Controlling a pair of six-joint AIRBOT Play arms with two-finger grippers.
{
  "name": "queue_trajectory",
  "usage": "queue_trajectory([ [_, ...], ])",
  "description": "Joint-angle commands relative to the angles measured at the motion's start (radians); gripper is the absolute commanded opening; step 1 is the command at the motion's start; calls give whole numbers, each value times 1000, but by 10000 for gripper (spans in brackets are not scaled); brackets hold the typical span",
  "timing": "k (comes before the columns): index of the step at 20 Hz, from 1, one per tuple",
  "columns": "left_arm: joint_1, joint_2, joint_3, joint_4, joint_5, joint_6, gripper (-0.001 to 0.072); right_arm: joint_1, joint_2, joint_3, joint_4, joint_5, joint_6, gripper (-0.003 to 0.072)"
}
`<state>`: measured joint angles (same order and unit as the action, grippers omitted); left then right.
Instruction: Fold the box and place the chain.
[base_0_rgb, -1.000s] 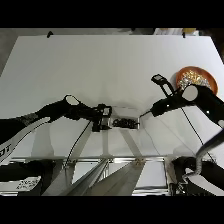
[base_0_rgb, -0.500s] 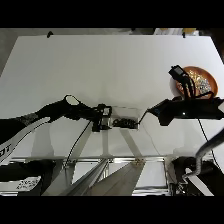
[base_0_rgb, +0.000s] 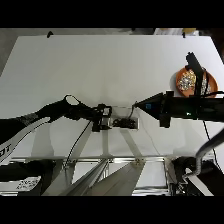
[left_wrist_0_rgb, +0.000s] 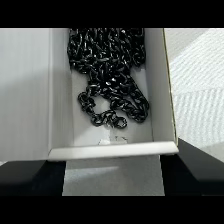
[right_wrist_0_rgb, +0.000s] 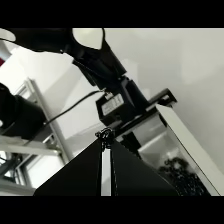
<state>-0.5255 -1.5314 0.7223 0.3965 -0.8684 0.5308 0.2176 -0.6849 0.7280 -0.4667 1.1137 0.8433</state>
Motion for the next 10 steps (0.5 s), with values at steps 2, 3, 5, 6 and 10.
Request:
queue_trajectory([
  [2, 0, 0, 1, 0, 0, 0, 252, 120, -77, 0, 34, -133, -68, 16],
  [3, 0, 1, 1, 0, 0, 0, 252, 153, -106, 0, 24, -171, -68, 16],
  [5, 0, 1, 1, 0, 0, 0, 252, 207, -171, 0, -12, -216, -67, 16],
  [6, 0, 1, 1, 0, 0, 0, 252, 224, -204, 0, -40, -222, -66, 16],
  [10, 0, 1, 1, 0, 0, 0, 252, 243, -294, 0, -131, -214, -24, 16],
])
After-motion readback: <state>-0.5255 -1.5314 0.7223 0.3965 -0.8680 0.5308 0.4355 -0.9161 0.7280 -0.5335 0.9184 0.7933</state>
